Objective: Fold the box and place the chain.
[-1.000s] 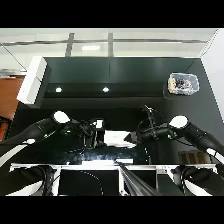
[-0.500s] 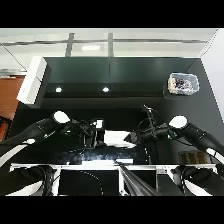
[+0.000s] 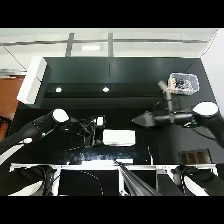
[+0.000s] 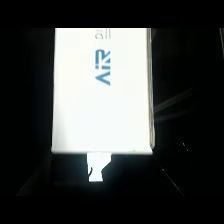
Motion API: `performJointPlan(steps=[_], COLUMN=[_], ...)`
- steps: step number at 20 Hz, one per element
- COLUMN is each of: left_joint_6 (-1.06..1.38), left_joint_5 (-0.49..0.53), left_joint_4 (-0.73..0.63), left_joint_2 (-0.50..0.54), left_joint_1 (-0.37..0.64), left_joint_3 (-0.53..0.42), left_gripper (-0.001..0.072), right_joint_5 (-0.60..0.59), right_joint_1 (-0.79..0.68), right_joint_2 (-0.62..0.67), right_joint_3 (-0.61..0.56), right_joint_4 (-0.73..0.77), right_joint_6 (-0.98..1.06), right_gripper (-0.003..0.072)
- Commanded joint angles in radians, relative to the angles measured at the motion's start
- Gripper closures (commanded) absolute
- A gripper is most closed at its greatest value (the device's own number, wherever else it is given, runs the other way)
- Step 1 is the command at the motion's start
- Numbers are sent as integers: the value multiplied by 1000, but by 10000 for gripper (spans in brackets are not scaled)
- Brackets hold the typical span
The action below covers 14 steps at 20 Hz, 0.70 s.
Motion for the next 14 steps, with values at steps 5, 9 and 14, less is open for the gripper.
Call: performJointPlan(steps=[5, 9, 14], left_joint_6=[-306, -425, -445], left_joint_5=[-76, -55, 146], left_joint_4=[223, 203, 160], left_joint_2=[163, 182, 127], left_joint_1=[-10, -84, -206], left_joint_3=[36, 62, 115], left_gripper=[-2, -2, 2], right_joint_5=[100, 93, 58], right_joint_1=[-185, -185, -185], right_joint_2=[111, 111, 111], right_joint_3=[26, 26, 26], right_joint_4=[-35, -14, -14], right_joint_6=[12, 11, 12], right_gripper=[675, 675, 675])
